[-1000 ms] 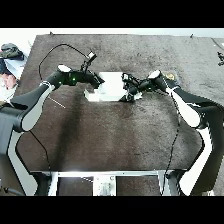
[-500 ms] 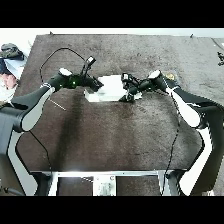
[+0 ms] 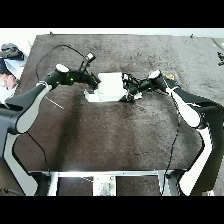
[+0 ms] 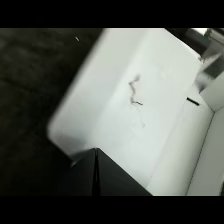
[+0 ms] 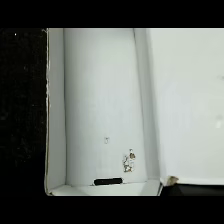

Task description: Fold the box and place the chain.

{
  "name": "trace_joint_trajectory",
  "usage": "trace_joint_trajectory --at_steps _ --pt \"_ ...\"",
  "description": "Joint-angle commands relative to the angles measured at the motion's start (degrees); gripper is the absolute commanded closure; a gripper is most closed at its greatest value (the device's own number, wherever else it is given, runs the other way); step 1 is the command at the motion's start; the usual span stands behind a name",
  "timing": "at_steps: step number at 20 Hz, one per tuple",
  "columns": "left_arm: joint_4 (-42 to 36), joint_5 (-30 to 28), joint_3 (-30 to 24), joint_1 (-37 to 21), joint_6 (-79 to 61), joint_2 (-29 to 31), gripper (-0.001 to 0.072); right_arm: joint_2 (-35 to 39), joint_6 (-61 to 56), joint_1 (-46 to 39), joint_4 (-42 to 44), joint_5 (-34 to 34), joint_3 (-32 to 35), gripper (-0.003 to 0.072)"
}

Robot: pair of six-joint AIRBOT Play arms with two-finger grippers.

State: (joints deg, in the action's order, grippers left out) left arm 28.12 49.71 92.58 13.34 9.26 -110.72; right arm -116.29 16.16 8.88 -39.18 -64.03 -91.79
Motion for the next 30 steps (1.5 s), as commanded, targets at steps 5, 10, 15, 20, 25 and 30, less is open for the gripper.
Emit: trace_joint_trajectory --at_steps 5,10,15,20,25,30 --pt "12.4 19.6 0.6 -2.9 -2.7 5.6 0.0480 0.0 -0.1 0.0 0.2 -0.1 0.0 0.0225" --pt "28.0 16.6 0.2 1.0 -4.9 5.2 0.0017 0.0 -0.1 0.0 0.2 0.0 0.0 0.0225" --pt "30.1 12.2 -0.2 3.3 -5.3 3.1 0.0018 0.0 -0.1 0.0 0.2 0.0 0.0 0.0225" --pt "29.3 10.9 -0.3 3.3 -6.8 1.7 0.0058 0.0 -0.1 0.0 0.2 0.0 0.0 0.0225" --pt "26.8 10.8 -0.3 3.4 -9.6 1.6 0.0059 0.0 -0.1 0.0 0.2 0.0 0.0 0.0226" --pt "26.7 10.8 -0.3 3.4 -9.4 1.5 0.0224 0.0 -0.1 0.0 0.2 0.0 0.0 0.0226"
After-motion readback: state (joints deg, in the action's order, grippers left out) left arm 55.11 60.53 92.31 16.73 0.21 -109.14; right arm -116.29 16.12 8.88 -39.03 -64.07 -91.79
